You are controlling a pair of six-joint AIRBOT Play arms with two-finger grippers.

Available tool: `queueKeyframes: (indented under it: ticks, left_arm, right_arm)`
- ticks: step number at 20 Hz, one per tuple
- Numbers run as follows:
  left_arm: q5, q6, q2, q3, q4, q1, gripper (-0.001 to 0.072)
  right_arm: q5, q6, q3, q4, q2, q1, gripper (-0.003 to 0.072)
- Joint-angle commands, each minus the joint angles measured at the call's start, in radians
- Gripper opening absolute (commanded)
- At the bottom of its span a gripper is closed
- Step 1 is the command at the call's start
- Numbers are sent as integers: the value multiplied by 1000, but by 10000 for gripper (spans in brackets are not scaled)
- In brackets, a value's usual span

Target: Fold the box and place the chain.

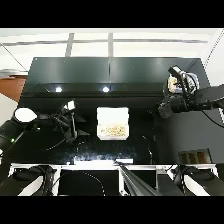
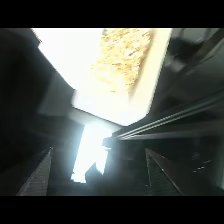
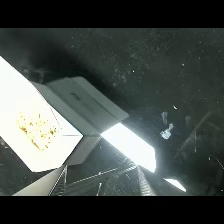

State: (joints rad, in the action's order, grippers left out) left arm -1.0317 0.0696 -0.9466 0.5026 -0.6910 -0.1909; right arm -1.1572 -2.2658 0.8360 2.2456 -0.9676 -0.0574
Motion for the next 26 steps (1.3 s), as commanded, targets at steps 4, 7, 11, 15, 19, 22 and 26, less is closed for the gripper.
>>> queueKeyframes:
  ticks: [4, 7, 11, 15, 19, 22, 26]
  left_arm:
    - [113, -289, -131, -11, 44, -77, 711]
    - [116, -314, -180, -10, 75, -83, 711]
    - [108, -313, -195, -10, 135, -84, 710]
    - [108, -313, -213, -10, 153, -98, 709]
    - [117, -313, -213, -10, 149, -156, 705]
    - [153, -313, -213, -10, 149, -165, 705]
    - [168, -312, -213, -10, 149, -164, 704]
  right_arm:
    - [2, 0, 0, -3, 1, -1, 512]
    - [2, 0, 0, -2, 1, -1, 512]
    - [4, 0, 0, -2, 1, -1, 512]
    - [8, 0, 0, 2, 1, -1, 512]
    - [15, 0, 0, 2, 1, -1, 512]
    - [15, 0, 0, 4, 1, -1, 512]
    - [15, 1, 0, 5, 1, -1, 512]
